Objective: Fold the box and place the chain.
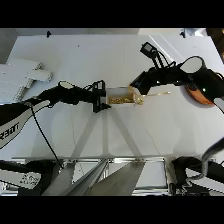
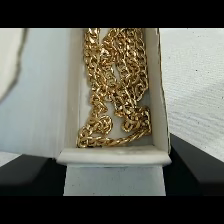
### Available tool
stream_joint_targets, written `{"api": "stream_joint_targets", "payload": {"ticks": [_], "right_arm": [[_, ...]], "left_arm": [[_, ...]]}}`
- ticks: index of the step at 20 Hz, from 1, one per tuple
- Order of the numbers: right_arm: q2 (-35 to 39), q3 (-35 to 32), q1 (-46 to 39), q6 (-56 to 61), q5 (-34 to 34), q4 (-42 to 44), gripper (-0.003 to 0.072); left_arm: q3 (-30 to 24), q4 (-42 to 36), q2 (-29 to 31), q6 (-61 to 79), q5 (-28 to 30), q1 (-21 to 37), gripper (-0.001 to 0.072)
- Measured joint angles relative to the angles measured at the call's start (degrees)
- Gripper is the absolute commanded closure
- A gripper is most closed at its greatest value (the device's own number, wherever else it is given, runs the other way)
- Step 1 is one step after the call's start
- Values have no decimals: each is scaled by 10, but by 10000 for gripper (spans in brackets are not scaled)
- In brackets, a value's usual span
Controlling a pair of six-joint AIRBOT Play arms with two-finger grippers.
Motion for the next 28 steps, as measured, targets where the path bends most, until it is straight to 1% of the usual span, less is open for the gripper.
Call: {"api": "stream_joint_targets", "payload": {"ticks": [3,8,12,15,16,17,18,19,24,28], "right_arm": [[1,0,12,-35,16,59,682],[-5,0,33,-68,29,94,682],[-29,0,45,-75,34,84,681],[-56,0,51,-47,34,23,673],[-64,0,53,-29,35,-5,589],[-70,0,54,-13,35,-24,468],[-74,0,55,2,31,-40,405],[-76,0,56,17,26,-50,391],[-75,0,56,49,26,-76,391],[-47,0,19,55,43,-99,391]], "left_arm": [[0,0,0,0,0,0,316],[0,0,0,0,0,0,316],[0,0,0,0,0,0,316],[0,0,0,0,0,0,316],[0,0,0,0,0,0,316],[0,0,0,0,0,0,316],[0,0,0,0,0,0,316],[0,0,0,0,0,0,316],[0,0,0,0,0,0,316],[0,0,0,0,0,0,316]]}}
